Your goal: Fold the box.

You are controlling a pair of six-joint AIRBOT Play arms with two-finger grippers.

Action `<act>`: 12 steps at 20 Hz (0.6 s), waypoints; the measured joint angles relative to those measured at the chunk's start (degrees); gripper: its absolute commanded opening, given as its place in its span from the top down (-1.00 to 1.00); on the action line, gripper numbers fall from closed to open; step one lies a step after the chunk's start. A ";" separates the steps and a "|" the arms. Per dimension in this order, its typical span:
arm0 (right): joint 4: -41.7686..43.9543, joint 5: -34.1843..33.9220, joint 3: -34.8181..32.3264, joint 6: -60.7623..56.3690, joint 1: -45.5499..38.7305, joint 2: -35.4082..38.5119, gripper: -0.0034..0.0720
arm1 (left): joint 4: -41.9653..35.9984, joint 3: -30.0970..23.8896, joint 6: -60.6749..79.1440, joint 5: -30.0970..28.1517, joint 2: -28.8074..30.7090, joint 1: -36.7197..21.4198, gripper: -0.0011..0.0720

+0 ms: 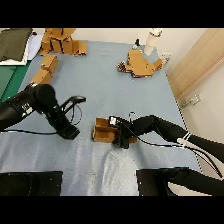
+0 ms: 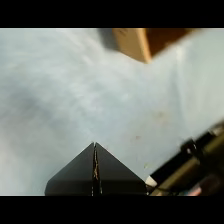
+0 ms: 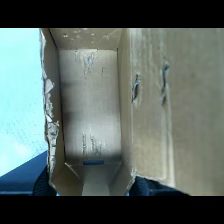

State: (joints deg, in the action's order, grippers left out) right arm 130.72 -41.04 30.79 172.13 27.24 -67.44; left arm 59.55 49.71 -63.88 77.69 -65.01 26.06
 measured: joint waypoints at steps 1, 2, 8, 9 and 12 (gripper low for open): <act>0.00 0.00 0.00 0.00 0.00 0.00 -0.41 | -4.09 -2.19 8.09 -0.87 -0.50 -2.62 0.93; 0.00 0.00 0.00 0.00 0.00 0.00 -0.41 | -7.34 -4.24 16.09 -1.97 -1.07 -4.90 0.93; 0.00 0.00 0.00 0.00 0.00 0.00 -0.41 | -14.53 -9.90 43.23 -22.16 -3.10 -7.10 -0.91; 0.00 0.00 0.00 0.00 0.00 0.00 -0.41 | -14.93 -10.19 46.84 -24.61 -3.39 -6.54 -0.91; -0.02 0.00 0.00 0.00 0.00 0.00 -0.41 | -17.11 -10.71 57.94 -28.89 -4.70 -4.59 -0.91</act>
State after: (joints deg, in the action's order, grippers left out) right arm 130.69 -41.04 30.79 172.13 27.24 -67.44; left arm 42.44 39.00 -5.93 48.80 -69.71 21.47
